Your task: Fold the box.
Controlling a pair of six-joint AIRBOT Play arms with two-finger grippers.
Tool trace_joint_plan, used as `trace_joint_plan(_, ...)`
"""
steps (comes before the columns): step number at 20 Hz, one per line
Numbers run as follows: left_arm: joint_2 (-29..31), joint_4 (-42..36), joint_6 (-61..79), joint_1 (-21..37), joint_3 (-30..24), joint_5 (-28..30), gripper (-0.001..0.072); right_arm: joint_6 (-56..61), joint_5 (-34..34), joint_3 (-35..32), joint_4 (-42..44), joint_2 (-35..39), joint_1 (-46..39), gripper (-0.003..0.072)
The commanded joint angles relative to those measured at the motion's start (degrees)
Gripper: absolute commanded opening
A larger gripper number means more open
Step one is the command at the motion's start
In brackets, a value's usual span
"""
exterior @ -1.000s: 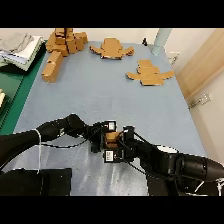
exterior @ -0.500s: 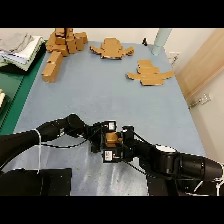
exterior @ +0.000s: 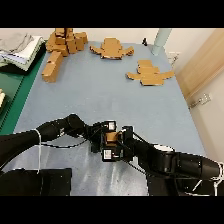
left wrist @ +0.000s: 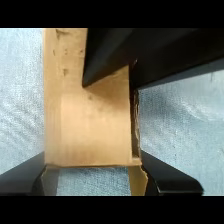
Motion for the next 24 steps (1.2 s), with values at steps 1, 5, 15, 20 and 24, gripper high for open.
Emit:
trace_joint_plan(1, -0.02, 0.02, 0.02, 0.04, -0.02, 0.0, 0.0448, 0.0, -1.11, 0.48, 1.2, 0.13, -0.07, 0.0148)
trace_joint_plan(5, -0.02, 0.02, 0.02, 0.04, -0.02, 0.02, 0.0448, -2.12, -1.11, 0.5, 5.97, 0.2, -0.07, 0.0139)
trace_joint_plan(15, -0.02, 0.02, 0.02, 0.04, 0.0, 0.02, 0.0448, -4.76, -1.09, 0.48, 10.51, 0.2, -0.07, 0.0146)
trace_joint_plan(20, -0.02, 0.02, 0.02, 0.04, -0.02, 0.0, 0.0448, -4.76, -1.09, 0.59, 10.32, 0.96, -0.07, 0.0184)
trace_joint_plan(24, -0.02, 0.02, 0.02, 0.04, 0.0, 0.04, 0.0448, -4.76, -0.9, 0.61, 9.75, 2.12, -0.07, 0.0183)
